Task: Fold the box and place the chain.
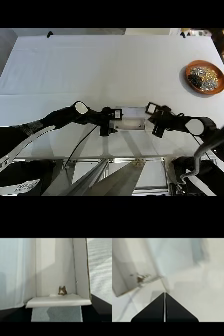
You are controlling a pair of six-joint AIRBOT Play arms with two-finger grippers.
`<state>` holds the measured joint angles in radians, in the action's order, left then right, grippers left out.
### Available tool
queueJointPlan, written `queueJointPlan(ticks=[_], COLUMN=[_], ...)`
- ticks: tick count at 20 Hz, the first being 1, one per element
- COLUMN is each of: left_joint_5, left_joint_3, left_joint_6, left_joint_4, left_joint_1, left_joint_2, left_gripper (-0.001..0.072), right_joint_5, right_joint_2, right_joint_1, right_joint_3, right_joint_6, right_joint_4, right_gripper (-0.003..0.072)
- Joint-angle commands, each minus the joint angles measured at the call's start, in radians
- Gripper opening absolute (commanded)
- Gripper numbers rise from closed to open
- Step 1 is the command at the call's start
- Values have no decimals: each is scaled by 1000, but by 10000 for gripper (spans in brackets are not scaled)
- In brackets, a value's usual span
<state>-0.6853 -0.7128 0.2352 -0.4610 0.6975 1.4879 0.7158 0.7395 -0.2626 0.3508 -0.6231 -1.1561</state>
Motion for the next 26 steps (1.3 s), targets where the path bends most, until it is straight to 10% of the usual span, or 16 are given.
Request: queueJointPlan(ticks=[1, 7, 14, 23, 25, 26], left_joint_5=[0, 0, 0, 0, 0, 0], left_joint_3=[0, 0, 0, 0, 0, 0], left_joint_6=[0, 0, 0, 0, 0, 0], left_joint_4=[0, 0, 0, 0, 0, 0], left_joint_1=[1, 0, 0, 1, 1, 1], left_joint_2=[0, 0, 0, 0, 0, 0], left_gripper=[50, 50, 50, 50, 50, 50], right_joint_5=[34, 156, 278, 245, 250, 259], right_joint_2=[-77, -28, 164, 235, 220, 212], right_joint_1=[152, 338, 343, 231, 229, 229], right_joint_3=[0, 0, 0, 4, 19, 31], right_joint_6=[-536, -794, -599, -548, -544, -545], right_joint_4=[-127, -88, 244, 309, 325, 326], right_gripper=[21, 21, 21, 28, 299, 303])
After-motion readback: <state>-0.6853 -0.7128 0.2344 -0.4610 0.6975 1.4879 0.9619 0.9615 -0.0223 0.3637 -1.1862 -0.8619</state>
